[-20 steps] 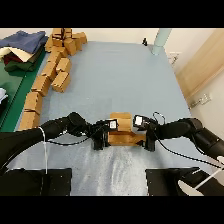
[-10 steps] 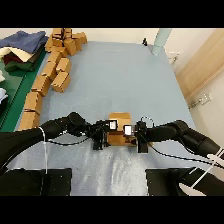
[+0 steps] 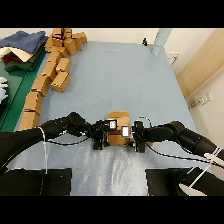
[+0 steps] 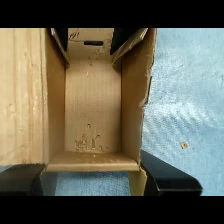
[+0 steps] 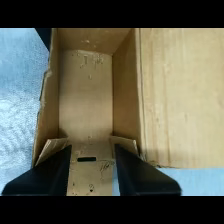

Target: Fold the box.

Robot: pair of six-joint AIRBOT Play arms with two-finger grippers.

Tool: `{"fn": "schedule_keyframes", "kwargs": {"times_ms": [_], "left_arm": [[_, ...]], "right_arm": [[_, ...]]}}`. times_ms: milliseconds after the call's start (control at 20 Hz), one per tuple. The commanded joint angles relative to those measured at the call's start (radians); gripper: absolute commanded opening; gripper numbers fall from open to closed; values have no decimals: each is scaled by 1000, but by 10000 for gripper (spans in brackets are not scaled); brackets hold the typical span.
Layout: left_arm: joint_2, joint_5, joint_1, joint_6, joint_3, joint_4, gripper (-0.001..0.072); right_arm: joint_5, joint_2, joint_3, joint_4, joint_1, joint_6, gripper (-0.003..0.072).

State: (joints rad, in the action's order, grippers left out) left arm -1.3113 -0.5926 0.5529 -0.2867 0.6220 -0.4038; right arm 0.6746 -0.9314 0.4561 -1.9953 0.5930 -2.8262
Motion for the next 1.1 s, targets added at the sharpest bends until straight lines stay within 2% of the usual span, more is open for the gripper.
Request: {"fn": "schedule_keyframes", "kwargs": {"times_ms": [0, 150, 200, 250, 300, 400, 450, 600, 650, 700, 750, 850, 900, 1050], "left_arm": [[0, -1, 0, 0, 0, 0, 528], [0, -1, 0, 0, 0, 0, 528], [0, -1, 0, 0, 0, 0, 528], [0, -1, 0, 0, 0, 0, 527], [0, -1, 0, 0, 0, 0, 528], [0, -1, 0, 0, 0, 0, 528], [0, -1, 0, 0, 0, 0, 528], [0, -1, 0, 0, 0, 0, 528], [0, -1, 0, 0, 0, 0, 528], [0, -1, 0, 0, 0, 0, 527], [0, -1, 0, 0, 0, 0, 527], [0, -1, 0, 0, 0, 0, 528], [0, -1, 0, 0, 0, 0, 527], [0, -1, 0, 0, 0, 0, 528]], "right_arm": [[-4, -1, 0, 2, 1, -2, 520], [8, 0, 0, 18, -1, 24, 523], [25, 5, 0, 35, -1, 69, 502], [65, 16, 4, 72, -1, 122, 378], [106, 31, 11, 140, -1, 213, 212], [185, 76, 34, 365, -1, 536, 44], [228, 101, 48, 491, -1, 689, 12], [386, 168, 78, 884, -26, 1260, 6], [443, 172, 78, 933, -57, 1392, 5], [484, 168, 75, 904, -101, 1462, 4], [497, 158, 67, 793, -158, 1472, 4], [463, 122, 41, 536, -245, 1437, 5], [431, 101, 26, 453, -264, 1411, 5], [388, 64, 13, 364, -268, 1353, 4]]}}
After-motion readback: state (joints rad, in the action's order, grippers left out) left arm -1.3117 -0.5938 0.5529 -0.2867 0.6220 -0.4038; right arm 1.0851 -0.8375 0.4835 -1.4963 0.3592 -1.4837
